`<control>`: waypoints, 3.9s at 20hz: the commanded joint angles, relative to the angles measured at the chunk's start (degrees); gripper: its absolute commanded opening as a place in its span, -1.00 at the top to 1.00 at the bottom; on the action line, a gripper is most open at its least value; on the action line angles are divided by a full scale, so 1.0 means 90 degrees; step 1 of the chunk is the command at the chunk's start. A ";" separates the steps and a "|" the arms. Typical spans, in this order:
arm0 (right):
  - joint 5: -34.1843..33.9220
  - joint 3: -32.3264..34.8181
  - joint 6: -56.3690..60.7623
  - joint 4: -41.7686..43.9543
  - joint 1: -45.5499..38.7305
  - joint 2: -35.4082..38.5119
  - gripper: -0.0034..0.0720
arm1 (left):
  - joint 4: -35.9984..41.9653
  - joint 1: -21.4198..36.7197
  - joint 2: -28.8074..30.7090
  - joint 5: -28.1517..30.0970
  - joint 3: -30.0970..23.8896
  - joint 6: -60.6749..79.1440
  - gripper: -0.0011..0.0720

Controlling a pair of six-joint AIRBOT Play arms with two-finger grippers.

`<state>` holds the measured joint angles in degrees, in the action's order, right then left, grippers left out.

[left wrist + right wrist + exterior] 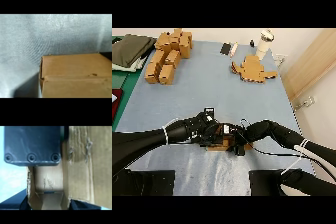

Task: Fold the box.

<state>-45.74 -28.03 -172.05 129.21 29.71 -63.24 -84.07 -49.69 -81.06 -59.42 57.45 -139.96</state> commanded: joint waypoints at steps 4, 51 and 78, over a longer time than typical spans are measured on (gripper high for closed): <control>0.0000 0.0002 0.0000 0.0002 0.0005 0.0000 -0.45 | -0.0066 -0.0029 -0.0017 0.0109 0.0010 -0.0075 0.93; 0.0000 0.0002 0.0000 0.0002 0.0005 0.0000 -0.45 | -0.0350 -0.0039 -0.0041 -0.0070 0.0051 -0.0044 0.93; 0.0002 0.0002 0.0000 0.0002 0.0005 0.0000 -0.45 | 0.0962 0.1090 0.1277 -0.0928 0.0233 0.3138 0.93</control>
<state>-45.74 -28.03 -172.05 129.23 29.71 -63.24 -77.38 -40.82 -70.41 -67.24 59.72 -123.52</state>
